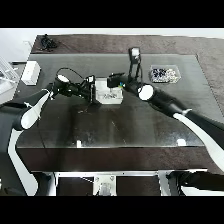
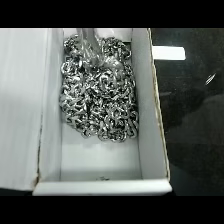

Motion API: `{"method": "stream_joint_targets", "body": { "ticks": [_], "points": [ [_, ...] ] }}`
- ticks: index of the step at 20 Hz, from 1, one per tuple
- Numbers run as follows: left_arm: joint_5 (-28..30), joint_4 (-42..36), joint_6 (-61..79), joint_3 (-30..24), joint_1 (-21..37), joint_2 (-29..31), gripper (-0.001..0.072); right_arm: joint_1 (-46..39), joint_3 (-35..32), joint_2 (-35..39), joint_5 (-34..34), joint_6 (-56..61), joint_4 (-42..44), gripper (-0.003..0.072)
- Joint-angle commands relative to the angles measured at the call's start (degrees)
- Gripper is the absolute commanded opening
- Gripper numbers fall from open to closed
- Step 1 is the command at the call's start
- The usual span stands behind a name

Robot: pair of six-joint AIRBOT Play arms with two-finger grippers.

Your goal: Fold the box and place the chain.

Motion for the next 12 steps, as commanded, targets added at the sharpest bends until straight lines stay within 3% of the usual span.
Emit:
{"method": "stream_joint_targets", "body": {
  "ticks": [1,2,3,4,5,11,12],
  "points": [
    [0.02,0.02,0.02,0.00,-0.02,-0.02,0.0529,0.07,-0.57,-6.73,0.13,0.31,0.72,0.0005],
    [0.02,0.02,0.02,0.00,-0.02,-0.02,0.0529,0.02,-0.59,-7.26,0.76,0.31,0.72,0.0008],
    [0.02,0.02,0.02,0.00,-0.02,-0.02,0.0530,0.00,-0.57,-6.99,1.36,0.28,0.70,0.0078],
    [0.02,0.02,0.02,0.02,-0.02,-0.02,0.0529,0.00,-0.57,-6.29,1.40,0.02,0.61,0.0267],
    [0.02,0.02,0.02,0.00,-0.02,-0.02,0.0530,0.00,-0.57,-5.18,1.46,-1.73,0.44,0.0519],
    [0.02,0.02,0.02,0.00,-0.02,-0.02,0.0530,-1.20,-0.57,5.27,1.90,-16.39,-4.66,0.0512],
    [-0.02,0.02,0.02,0.00,-0.02,-0.02,0.0530,-2.10,-0.55,7.21,2.08,-18.27,-6.03,0.0458]
  ]
}}
